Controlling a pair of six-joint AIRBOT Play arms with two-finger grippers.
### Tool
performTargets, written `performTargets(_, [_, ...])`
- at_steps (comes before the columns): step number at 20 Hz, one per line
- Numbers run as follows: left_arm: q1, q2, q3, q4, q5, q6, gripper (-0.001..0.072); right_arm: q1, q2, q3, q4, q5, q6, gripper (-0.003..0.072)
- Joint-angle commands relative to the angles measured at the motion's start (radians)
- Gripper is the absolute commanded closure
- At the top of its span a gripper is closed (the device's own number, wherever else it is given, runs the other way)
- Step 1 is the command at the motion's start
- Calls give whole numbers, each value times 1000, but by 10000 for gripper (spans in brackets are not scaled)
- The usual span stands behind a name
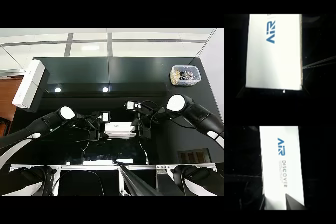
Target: Fold the box and place the chain.
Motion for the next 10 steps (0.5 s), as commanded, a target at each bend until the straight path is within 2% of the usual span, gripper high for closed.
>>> performTargets(1, [0, -1, 0, 0, 0, 0, 267, 1, -2, -14, -6, -8, 1, 410])
performTargets(8, [0, -1, 0, 0, 0, 0, 267, 0, 25, -13, -6, -14, 16, 411])
performTargets(10, [0, -1, 0, 0, 0, 0, 267, -3, 63, 10, -6, -1, 128, 415])
